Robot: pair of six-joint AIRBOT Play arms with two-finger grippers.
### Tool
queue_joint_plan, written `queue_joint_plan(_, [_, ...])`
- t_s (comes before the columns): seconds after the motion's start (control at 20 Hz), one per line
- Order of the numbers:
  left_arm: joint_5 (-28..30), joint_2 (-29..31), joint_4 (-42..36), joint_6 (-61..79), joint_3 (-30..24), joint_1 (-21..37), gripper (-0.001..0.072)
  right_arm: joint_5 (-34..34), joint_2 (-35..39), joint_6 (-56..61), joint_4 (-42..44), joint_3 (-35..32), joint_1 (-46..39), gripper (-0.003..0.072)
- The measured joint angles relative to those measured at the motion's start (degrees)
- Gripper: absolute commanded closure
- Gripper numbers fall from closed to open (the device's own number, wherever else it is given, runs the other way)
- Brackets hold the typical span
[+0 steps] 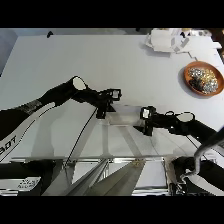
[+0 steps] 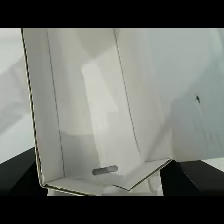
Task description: Fold the box and place the chain.
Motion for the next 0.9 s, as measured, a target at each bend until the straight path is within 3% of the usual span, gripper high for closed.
queue_joint_plan(0.2, [0.0, -0.04, -0.42, 0.0, -0.02, 0.0, 0.0703, 0.17, -0.2, -0.31, 0.63, 0.0, -0.02, 0.0155])
queue_joint_plan(0.25, [0.02, -0.04, -0.5, 0.0, -0.02, 0.0, 0.0703, 0.26, -0.35, -0.24, 0.68, 0.0, -0.02, 0.0135])
queue_joint_plan(0.35, [0.02, -0.07, -0.57, 0.0, -0.02, -0.02, 0.0703, 0.59, -0.57, 0.48, 0.44, 0.0, -0.02, -0.0014])
queue_joint_plan(0.6, [0.07, -0.07, -0.72, -0.02, -0.02, -0.02, 0.0703, 1.38, -0.74, 4.79, -0.22, 0.0, 0.02, -0.0002])
queue_joint_plan(0.7, [0.11, -0.07, -0.79, -0.02, -0.02, -0.02, 0.07, 1.18, -0.74, 5.81, -0.35, 0.02, 0.02, 0.0038])
queue_joint_plan(0.8, [0.48, -0.07, -0.94, 0.02, -0.04, -0.09, 0.0606, 1.2, -0.74, 6.4, -0.15, 0.04, 0.02, 0.0036])
queue_joint_plan(0.9, [0.33, -0.04, -0.96, -0.02, -0.04, -0.09, 0.0597, 1.6, -0.74, 7.78, -0.28, 0.04, 0.07, 0.0035])
